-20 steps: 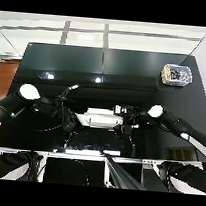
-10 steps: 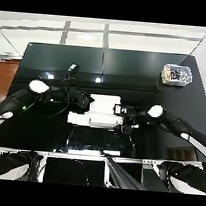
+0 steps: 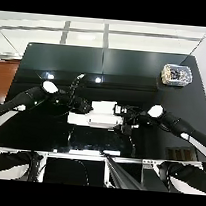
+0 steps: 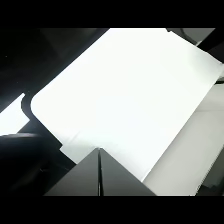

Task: Fold the box and place the chain.

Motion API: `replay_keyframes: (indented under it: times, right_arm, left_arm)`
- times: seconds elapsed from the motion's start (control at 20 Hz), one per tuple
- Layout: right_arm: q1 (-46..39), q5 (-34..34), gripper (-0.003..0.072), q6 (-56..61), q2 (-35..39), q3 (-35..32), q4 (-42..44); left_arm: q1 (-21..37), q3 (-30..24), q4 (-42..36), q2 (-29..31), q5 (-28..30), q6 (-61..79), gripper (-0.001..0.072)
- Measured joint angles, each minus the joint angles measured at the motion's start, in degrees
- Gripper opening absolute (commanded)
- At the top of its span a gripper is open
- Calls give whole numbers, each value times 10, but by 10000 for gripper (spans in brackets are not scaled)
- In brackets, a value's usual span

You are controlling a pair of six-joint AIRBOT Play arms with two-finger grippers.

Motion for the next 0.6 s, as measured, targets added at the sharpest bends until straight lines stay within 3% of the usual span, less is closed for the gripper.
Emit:
replay_keyframes:
  times: [0.2, 0.35, 0.6]
  right_arm:
    - [0, 0, 481, 1, 0, 0, 0]
    - [0, 0, 482, 1, 0, 0, 0]
    - [0, 0, 482, 1, 0, 0, 0]
  left_arm:
    - [32, 39, 17, 9, -63, -2, 25]
    - [68, 55, 33, 52, -104, -5, 26]
    - [102, 3, 63, 156, -137, 18, 26]
